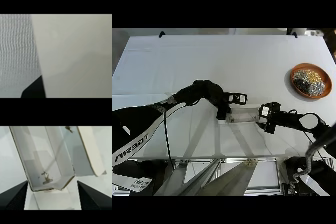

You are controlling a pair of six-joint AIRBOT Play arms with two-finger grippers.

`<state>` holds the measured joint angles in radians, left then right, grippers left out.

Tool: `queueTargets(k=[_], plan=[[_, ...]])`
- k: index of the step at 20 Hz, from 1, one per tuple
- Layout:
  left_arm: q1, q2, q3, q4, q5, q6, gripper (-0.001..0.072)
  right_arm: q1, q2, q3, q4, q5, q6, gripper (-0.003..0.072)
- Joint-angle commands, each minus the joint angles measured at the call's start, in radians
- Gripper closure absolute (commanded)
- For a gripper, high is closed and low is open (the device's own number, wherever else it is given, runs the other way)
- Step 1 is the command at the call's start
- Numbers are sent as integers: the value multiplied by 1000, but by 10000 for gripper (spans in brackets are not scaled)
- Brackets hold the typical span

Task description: Fold the box and place the chain.

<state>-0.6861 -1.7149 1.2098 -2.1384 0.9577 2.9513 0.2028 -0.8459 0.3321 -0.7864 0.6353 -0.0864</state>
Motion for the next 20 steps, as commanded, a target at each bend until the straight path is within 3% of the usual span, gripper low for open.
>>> queueTargets(k=[1,12,17,20], plan=[[0,0,0,0,0,0,696,-6,-1,1,61,5,-83,5],[0,0,0,0,0,0,696,-61,-52,1,96,56,-171,6],[0,0,0,0,0,0,696,-61,-100,2,208,109,-394,7],[0,0,0,0,0,0,696,-76,-131,2,211,113,-393,7]])
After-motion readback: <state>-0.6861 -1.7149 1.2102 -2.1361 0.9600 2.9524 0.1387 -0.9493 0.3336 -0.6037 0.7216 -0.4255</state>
